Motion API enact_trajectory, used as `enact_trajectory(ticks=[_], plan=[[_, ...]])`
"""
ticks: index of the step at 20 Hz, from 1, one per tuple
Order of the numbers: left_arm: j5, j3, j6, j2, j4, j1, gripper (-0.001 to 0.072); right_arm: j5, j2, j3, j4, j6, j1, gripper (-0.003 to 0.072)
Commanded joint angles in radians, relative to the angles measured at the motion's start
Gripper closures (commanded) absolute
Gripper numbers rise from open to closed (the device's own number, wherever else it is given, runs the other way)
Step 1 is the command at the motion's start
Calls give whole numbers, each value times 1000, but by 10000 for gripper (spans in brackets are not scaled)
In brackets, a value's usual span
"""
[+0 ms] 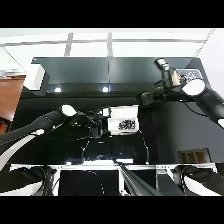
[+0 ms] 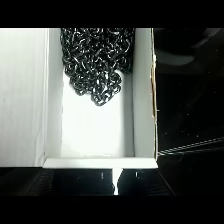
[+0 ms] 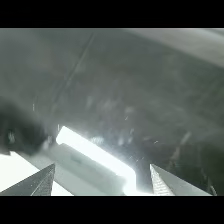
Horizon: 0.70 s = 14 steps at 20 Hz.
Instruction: Fold the box and place the chain.
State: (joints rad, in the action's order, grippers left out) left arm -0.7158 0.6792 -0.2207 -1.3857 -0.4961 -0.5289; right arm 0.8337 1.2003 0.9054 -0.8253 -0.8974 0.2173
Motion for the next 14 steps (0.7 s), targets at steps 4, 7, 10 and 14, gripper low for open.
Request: enact_trajectory(ticks=[4, 7, 10, 14], plan=[[0, 0, 13, -1, 0, 0, 477, 210, 10, 43, 5, 526, 45, -18], [0, 0, 13, -1, 0, 0, 477, 284, 10, 47, 6, 536, 47, -18], [2, 0, 12, -1, 4, 0, 476, 263, 10, 10, 13, 563, 85, -18], [2, 0, 12, -1, 7, 0, 477, 262, 10, -26, 13, 600, 141, -18]])
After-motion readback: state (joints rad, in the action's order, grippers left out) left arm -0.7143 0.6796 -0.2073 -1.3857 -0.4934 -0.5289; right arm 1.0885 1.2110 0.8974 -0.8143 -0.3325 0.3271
